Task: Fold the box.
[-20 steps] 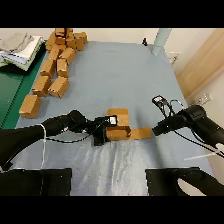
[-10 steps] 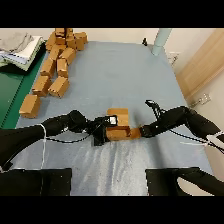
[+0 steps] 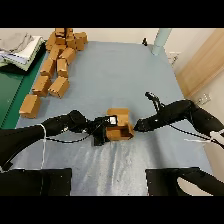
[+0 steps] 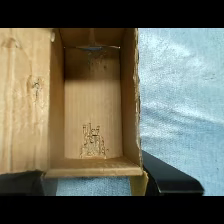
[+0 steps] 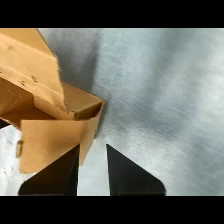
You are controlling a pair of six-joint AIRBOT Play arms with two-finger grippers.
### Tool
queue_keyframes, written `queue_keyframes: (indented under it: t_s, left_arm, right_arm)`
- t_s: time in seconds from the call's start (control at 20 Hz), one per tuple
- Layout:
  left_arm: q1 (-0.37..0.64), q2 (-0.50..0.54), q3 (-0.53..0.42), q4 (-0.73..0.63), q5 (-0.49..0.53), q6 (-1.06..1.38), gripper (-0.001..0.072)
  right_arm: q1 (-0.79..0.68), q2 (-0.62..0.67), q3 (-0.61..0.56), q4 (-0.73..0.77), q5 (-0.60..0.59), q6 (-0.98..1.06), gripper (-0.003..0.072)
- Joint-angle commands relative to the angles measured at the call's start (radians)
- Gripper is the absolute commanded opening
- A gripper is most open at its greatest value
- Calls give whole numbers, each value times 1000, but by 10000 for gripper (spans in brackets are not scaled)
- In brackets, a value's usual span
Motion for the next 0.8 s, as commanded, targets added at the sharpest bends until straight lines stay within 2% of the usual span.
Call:
queue_keyframes:
  t_s: [0.0,0.2,0.25,0.35,0.45,0.6,0.75]
  left_arm:
    - [0,0,1,0,0,0,401]
    - [0,0,1,0,0,0,401]
    - [0,0,1,0,0,0,401]
    - [0,0,1,0,0,0,402]
    - [0,0,1,0,0,0,401]
    - [0,0,1,0,0,0,401]
    - [0,0,1,0,0,0,401]
  right_arm:
    - [34,3,18,13,-19,14,307]
    - [116,-15,18,0,34,52,319]
    - [129,-27,18,-2,49,56,432]
    - [156,-41,22,-20,82,110,456]
    - [199,-42,35,-119,116,216,456]
    - [302,-49,73,-363,107,452,456]
    - [409,-73,118,-494,104,629,457]
